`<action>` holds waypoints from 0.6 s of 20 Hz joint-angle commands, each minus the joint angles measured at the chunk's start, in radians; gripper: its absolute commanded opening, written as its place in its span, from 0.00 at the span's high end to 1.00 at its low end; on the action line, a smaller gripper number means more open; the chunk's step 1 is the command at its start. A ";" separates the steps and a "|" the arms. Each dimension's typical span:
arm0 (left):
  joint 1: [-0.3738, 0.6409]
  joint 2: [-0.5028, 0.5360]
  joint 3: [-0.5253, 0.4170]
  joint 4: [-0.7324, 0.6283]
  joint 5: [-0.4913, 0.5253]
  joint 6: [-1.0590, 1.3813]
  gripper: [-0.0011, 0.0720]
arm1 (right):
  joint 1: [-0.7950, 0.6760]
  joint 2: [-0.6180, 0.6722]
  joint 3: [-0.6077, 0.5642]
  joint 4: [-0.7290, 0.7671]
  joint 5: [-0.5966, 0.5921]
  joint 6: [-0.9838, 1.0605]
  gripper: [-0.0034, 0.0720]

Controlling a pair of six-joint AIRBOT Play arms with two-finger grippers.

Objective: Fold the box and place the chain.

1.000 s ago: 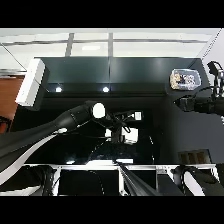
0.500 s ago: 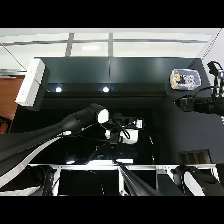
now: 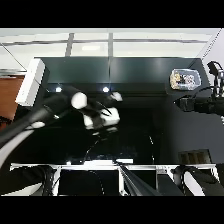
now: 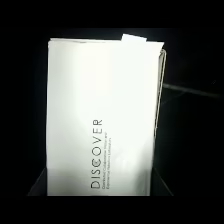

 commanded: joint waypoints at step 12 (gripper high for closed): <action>1.136 0.285 -0.197 0.286 -0.276 -0.397 0.53 | 0.000 0.001 0.000 -0.004 -0.004 -0.007 0.93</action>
